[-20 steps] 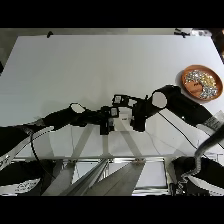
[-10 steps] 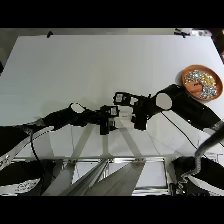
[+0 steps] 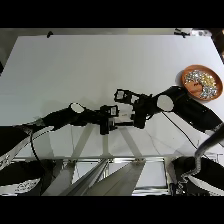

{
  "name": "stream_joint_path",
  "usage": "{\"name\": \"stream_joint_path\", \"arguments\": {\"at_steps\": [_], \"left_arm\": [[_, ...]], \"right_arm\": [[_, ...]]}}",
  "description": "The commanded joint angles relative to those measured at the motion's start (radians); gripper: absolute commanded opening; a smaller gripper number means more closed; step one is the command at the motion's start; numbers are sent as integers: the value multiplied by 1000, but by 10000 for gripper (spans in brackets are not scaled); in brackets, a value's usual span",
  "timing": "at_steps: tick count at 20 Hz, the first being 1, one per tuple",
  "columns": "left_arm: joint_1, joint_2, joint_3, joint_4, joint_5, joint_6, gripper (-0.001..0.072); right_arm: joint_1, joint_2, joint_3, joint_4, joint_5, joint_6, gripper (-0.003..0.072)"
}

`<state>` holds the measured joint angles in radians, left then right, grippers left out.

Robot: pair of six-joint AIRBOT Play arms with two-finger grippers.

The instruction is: Fold the box and place the chain.

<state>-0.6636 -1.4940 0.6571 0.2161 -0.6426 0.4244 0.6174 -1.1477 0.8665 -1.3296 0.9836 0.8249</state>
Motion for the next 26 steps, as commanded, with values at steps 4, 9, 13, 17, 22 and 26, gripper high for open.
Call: {"name": "stream_joint_path", "arguments": {"at_steps": [4,9,13,17,22,26], "left_arm": [[-1,0,0,1,-1,2,173],[-1,0,0,2,-2,2,173],[-1,0,0,2,-2,2,173],[-1,0,0,1,-1,2,173],[-1,0,0,1,-1,2,173],[-1,0,0,2,-1,2,173]], "right_arm": [[1,-1,-27,-2,-32,18,337],[42,-1,-34,-3,5,18,337],[57,-1,-56,-1,24,70,337],[56,-1,-56,-2,30,111,339],[56,14,-56,-2,29,111,341],[56,52,-56,-2,22,111,342]]}}
